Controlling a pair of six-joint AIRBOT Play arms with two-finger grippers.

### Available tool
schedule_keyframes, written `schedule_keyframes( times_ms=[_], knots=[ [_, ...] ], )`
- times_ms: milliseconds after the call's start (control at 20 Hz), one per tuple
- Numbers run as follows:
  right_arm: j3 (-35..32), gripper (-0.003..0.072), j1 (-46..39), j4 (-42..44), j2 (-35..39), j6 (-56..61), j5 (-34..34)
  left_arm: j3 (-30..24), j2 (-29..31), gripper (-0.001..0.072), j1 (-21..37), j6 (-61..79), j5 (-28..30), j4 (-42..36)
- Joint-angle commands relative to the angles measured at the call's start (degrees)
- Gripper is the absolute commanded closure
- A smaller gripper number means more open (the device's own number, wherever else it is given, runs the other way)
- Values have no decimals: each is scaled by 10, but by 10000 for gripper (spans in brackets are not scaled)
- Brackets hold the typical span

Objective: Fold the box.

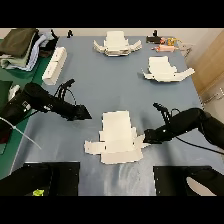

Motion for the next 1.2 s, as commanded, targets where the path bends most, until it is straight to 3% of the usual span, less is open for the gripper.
schedule_keyframes(
  times_ms=[0, 300, 500, 700, 950, 1000, 1050, 1100, 1150],
  knots=[
    [-39, 684, 47, -2, 60, -11, 107, 0, -34, 238, 0, 44, 12, -18],
    [-39, 684, 68, -7, 53, -50, 139, 5, -119, 238, 0, 192, 25, -94],
    [-39, 684, 86, -7, 53, -56, 140, 37, -181, 238, -4, 287, 31, -139],
    [-39, 684, 89, -7, 53, -55, 144, 75, -223, 238, -29, 330, -19, -152],
    [-39, 684, 89, -7, 46, -55, 149, 76, -226, 240, -62, 349, -49, -149],
    [-39, 684, 89, -7, 43, -55, 149, 76, -226, 326, -62, 355, -58, -149],
    [-39, 684, 89, -8, 40, -55, 149, 76, -226, 490, -61, 363, -65, -146],
    [-39, 684, 89, -8, 38, -55, 149, 76, -226, 544, -61, 369, -70, -146],
    [-39, 684, 89, -8, 36, -55, 149, 76, -226, 545, -61, 376, -71, -146]
  ],
)
